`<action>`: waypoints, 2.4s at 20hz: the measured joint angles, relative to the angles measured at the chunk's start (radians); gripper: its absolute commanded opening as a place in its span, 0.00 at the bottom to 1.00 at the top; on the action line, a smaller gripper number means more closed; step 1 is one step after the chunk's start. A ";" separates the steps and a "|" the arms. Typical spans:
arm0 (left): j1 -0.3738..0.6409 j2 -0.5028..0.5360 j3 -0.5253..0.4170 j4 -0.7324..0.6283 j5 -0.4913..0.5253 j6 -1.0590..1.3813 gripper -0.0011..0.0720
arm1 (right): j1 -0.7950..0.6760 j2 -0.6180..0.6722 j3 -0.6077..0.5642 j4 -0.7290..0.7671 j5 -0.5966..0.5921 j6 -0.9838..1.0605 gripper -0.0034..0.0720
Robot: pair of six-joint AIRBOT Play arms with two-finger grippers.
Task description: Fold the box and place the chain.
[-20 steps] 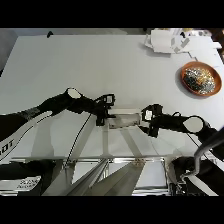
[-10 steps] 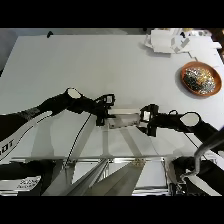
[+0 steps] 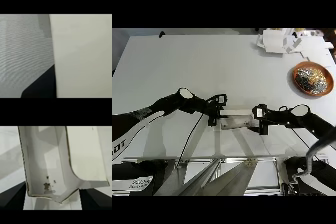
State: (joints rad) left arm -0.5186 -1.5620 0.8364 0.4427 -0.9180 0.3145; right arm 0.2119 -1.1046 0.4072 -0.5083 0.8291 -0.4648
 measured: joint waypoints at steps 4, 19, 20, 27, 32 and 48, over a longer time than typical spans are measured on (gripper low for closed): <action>0.000 0.000 0.000 0.001 0.000 0.000 0.03 | -0.002 -0.058 0.005 0.008 0.027 -0.015 0.91; 0.000 0.000 0.000 0.000 0.000 -0.001 0.03 | -0.002 -0.180 0.025 0.064 0.032 -0.113 0.79; 0.000 0.000 0.000 0.000 0.000 -0.001 0.03 | -0.003 -0.181 0.026 0.065 0.036 -0.114 0.73; 0.000 0.000 0.000 0.000 -0.001 0.000 0.03 | -0.003 -0.194 0.029 0.055 0.043 -0.120 0.53; 0.000 0.000 0.000 0.000 0.000 0.000 0.03 | -0.003 -0.198 0.029 0.044 0.040 -0.120 0.49; 0.000 0.000 0.000 0.000 0.001 0.000 0.03 | -0.003 -0.198 0.029 0.037 0.035 -0.120 0.49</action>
State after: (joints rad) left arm -0.5190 -1.5620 0.8364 0.4423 -0.9173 0.3141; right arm 0.2089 -1.3025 0.4358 -0.4717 0.8646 -0.5846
